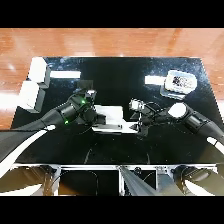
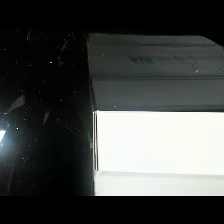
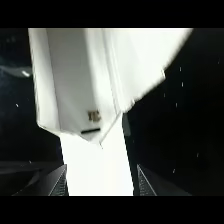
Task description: Fold the box and place the chain.
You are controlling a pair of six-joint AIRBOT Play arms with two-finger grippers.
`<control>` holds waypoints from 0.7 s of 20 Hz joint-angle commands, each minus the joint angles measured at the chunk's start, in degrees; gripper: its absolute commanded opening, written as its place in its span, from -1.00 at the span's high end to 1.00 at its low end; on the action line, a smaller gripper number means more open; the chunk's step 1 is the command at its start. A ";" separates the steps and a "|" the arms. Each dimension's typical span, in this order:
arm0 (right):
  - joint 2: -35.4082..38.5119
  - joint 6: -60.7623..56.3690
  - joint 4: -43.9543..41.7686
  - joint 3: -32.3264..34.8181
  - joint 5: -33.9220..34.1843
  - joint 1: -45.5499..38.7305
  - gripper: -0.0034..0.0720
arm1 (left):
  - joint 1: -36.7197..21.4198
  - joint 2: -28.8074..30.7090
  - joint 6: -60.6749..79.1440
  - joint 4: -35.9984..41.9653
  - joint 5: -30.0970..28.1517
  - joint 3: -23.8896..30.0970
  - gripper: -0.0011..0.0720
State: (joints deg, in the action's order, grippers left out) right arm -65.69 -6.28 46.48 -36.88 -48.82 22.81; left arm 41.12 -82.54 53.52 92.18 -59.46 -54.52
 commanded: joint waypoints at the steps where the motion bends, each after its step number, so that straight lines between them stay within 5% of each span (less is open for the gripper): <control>1: -2.67 -1.38 1.55 -0.07 1.77 0.87 -0.50 | -0.02 -0.02 0.02 0.07 -0.26 0.00 0.91; 8: -6.56 3.82 -3.02 -0.09 9.33 7.76 -0.39 | -0.02 -0.02 0.04 0.04 -0.26 0.00 0.91; 11: -6.56 3.80 -3.21 -0.09 9.14 8.02 0.42 | -0.02 -0.02 0.04 0.04 -0.26 0.00 0.91; 14: -6.56 3.80 -4.59 -0.09 9.18 8.02 0.42 | 0.00 -0.02 0.04 0.04 -0.26 0.00 0.91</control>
State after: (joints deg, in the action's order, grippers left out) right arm -72.07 -2.79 43.46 -36.93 -40.25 30.46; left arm 41.10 -82.54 53.56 92.25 -59.61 -54.52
